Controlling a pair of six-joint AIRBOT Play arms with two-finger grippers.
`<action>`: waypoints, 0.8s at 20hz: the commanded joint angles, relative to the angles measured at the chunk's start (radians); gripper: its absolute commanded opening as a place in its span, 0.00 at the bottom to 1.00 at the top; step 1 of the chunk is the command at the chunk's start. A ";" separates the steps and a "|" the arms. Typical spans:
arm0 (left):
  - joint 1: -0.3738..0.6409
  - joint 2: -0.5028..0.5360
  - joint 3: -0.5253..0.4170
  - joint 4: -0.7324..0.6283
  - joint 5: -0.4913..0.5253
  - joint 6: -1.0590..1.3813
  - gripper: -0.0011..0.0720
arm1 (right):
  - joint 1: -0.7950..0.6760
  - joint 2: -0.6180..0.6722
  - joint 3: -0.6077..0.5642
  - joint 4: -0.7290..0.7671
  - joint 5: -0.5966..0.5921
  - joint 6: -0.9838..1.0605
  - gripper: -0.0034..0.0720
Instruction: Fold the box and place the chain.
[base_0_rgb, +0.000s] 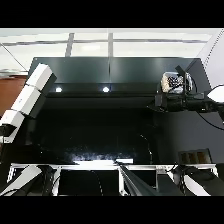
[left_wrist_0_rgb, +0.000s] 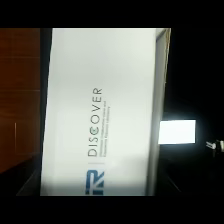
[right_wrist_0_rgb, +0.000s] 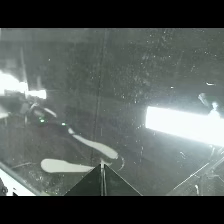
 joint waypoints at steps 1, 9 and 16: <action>0.000 -0.010 -0.013 -0.047 0.027 0.021 1.00 | 0.000 0.000 0.000 0.000 -0.006 0.003 0.08; 0.000 0.108 0.045 -0.199 0.002 0.016 1.00 | 0.000 0.000 0.000 0.000 -0.003 0.002 0.08; -0.335 0.216 0.144 -0.425 -0.015 -0.117 0.40 | -0.005 0.000 0.046 -0.090 -0.135 -0.032 0.08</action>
